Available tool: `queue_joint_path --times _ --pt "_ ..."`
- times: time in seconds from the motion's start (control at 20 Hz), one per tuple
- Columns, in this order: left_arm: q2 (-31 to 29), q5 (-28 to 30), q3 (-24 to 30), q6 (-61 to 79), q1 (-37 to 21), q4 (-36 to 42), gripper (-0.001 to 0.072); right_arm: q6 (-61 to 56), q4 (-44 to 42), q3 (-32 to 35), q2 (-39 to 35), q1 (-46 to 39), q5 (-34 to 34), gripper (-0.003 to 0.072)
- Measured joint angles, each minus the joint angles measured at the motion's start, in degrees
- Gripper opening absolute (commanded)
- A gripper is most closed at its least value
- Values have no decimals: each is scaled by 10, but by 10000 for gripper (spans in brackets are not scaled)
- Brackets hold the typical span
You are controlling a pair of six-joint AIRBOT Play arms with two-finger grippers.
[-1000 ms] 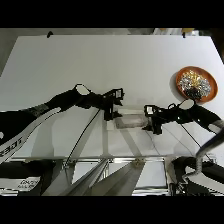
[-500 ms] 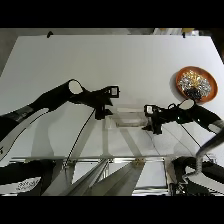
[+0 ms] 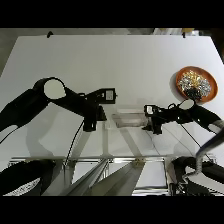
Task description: Fold the box and place the chain.
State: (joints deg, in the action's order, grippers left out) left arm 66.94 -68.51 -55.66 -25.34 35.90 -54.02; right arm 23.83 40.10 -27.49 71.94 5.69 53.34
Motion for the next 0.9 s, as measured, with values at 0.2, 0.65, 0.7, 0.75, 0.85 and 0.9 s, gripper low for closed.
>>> queue_joint_path --times 0.2,0.65,0.7,0.75,0.85,0.9 --pt "2 43 0 -23 76 -3 3 0 0 0 0 0 0 299" --pt "89 246 0 95 136 18 4 0 0 0 0 0 0 299" --pt "97 261 0 122 132 36 4 0 0 0 0 0 0 299" --pt "105 282 0 143 125 55 4 0 0 0 0 0 0 299" --pt "118 325 0 174 106 97 4 0 0 0 0 0 0 299" --pt "124 344 0 188 96 121 4 0 0 0 0 0 0 299"
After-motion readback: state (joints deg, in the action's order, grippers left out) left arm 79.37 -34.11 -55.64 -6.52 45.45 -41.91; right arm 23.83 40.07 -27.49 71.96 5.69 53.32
